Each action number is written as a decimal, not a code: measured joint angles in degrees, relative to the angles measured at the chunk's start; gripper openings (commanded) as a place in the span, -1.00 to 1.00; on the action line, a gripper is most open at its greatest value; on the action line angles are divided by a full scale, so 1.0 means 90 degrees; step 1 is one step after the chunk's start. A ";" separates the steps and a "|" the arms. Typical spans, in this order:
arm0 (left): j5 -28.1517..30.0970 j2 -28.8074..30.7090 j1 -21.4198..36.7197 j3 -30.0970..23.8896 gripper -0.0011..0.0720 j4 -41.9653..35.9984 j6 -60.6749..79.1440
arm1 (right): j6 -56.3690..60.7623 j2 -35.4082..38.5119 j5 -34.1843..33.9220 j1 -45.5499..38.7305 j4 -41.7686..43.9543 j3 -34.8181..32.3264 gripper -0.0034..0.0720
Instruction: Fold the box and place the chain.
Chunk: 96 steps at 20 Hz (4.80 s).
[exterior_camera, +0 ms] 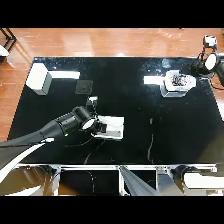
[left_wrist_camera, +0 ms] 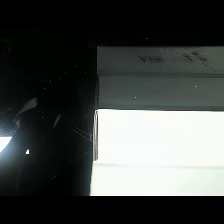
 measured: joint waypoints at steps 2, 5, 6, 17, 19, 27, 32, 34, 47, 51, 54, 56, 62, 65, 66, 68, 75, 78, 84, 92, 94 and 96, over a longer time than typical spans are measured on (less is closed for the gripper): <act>0.0005 0.0002 0.0000 0.0000 -0.91 -0.0015 0.0002 | -0.0129 -0.0243 0.0007 -0.0034 -0.0005 0.0192 0.58; 0.0012 0.0002 -0.0002 0.0000 -0.91 -0.0087 0.0002 | -0.0262 -0.0520 0.0044 -0.0056 0.0032 0.0350 0.35; 0.0019 0.0002 -0.0002 0.0000 -0.91 -0.0104 0.0002 | -0.0321 -0.0595 0.0083 -0.0061 0.0046 0.0376 0.35; 0.0121 0.0002 -0.0002 0.0000 -0.91 -0.0180 0.0010 | -0.0668 -0.1110 0.0138 -0.0066 0.0151 0.0466 0.35; 0.0129 0.0002 -0.0002 0.0000 -0.91 -0.0180 0.0010 | -0.0687 -0.1202 0.0136 -0.0066 0.0168 0.0466 0.35; 0.0143 0.0002 -0.0002 0.0000 -0.91 -0.0180 0.0007 | -0.0709 -0.1532 -0.0083 -0.0066 0.0194 0.0474 0.33; 0.0146 0.0002 -0.0002 0.0000 -0.91 -0.0180 0.0007 | -0.0714 -0.1671 -0.0250 -0.0073 0.0189 0.0478 -0.71; 0.0146 0.0002 -0.0002 0.0000 -0.91 -0.0180 0.0007 | -0.0709 -0.1693 -0.0262 -0.0073 0.0192 0.0515 -0.85; 0.0143 0.0002 -0.0002 0.0000 -0.91 -0.0187 0.0005 | -0.1078 -0.0976 0.0848 -0.0068 0.0583 0.1426 -0.86; 0.0143 0.0002 -0.0002 0.0000 -0.91 -0.0192 0.0005 | -0.1253 -0.0316 0.1195 -0.0068 0.0954 0.1457 -0.86; 0.0143 0.0002 -0.0002 0.0000 -0.91 -0.0194 0.0005 | -0.1311 0.0245 0.1377 -0.0066 0.1098 0.1462 -0.86; 0.0143 0.0002 -0.0002 0.0000 -0.91 -0.0194 0.0005 | -0.1336 0.0610 0.1479 -0.0068 0.1168 0.1464 -0.86; 0.0146 0.0002 -0.0002 0.0000 -0.91 -0.0211 0.0005 | -0.1542 0.1639 0.1642 -0.0039 0.1695 0.1464 -0.86; 0.0146 0.0002 -0.0002 0.0000 -0.91 -0.0221 0.0005 | -0.1700 0.2149 0.1768 0.0104 0.1977 0.1401 -0.86; 0.0146 0.0002 -0.0002 0.0000 -0.91 -0.0223 0.0005 | -0.1749 0.2324 0.1834 0.0185 0.2021 0.1360 -0.86; 0.0148 0.0002 -0.0002 0.0000 -0.91 -0.0245 0.0005 | -0.1817 0.2674 0.1887 0.0376 0.2110 0.1314 -0.86; 0.0155 0.0002 -0.0002 0.0000 -0.91 -0.0333 0.0002 | -0.1904 0.3723 0.2484 0.1163 0.2171 0.1260 -0.86; 0.0155 0.0002 -0.0002 0.0000 -0.91 -0.0338 0.0002 | -0.1904 0.4027 0.2892 0.1494 0.2191 0.1260 -0.86; 0.0155 0.0002 -0.0002 0.0000 -0.91 -0.0340 0.0005 | -0.1906 0.4359 0.3670 0.2130 0.2198 0.1032 -0.86; 0.0223 0.0002 -0.0002 0.0000 -0.91 -0.0345 0.0007 | -0.1906 0.4449 0.3662 0.2858 0.2565 0.0165 -0.86; 0.0248 0.0002 -0.0002 0.0000 -0.91 -0.0347 0.0007 | -0.1904 0.4449 0.3453 0.2985 0.2800 -0.0153 -0.86; 0.0265 0.0002 -0.0002 0.0000 -0.91 -0.0347 0.0007 | -0.1904 0.4447 0.3235 0.3113 0.3096 -0.0493 -0.86</act>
